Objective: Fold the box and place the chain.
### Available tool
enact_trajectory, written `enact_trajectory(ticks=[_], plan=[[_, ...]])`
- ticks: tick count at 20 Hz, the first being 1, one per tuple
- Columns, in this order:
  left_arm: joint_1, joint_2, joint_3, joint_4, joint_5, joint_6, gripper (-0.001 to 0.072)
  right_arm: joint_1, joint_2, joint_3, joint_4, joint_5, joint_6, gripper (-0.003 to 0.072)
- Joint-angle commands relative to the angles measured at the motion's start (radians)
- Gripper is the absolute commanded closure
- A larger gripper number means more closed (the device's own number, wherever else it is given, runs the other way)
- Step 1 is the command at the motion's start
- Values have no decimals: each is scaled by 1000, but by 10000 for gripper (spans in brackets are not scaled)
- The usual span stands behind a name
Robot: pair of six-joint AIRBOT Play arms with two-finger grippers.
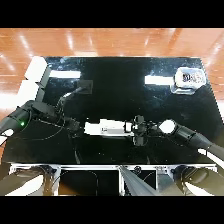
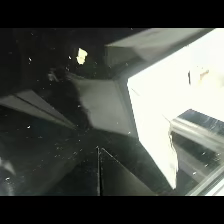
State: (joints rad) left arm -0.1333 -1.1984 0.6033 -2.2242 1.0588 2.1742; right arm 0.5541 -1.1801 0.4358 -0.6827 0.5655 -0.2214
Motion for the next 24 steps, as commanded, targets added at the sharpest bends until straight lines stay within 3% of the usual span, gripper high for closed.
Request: enact_trajectory(ticks=[1, 8, 15, 19, 24], plan=[[-34, -52, 0, -33, -13, -32, 691, 1, -1, 0, 5, -2, 1, 187], [-174, -95, 1, -44, -76, -73, 690, 1, -1, 0, 5, -2, 1, 187], [-174, -95, 45, -47, -47, -72, 687, 1, -1, 0, 5, -2, 1, 187], [-169, -95, 63, 47, -6, -105, 690, 1, -1, 0, 5, -1, 1, 187], [-99, -109, 63, 64, -12, -118, 690, 1, -1, 0, 5, -1, 2, 187]])
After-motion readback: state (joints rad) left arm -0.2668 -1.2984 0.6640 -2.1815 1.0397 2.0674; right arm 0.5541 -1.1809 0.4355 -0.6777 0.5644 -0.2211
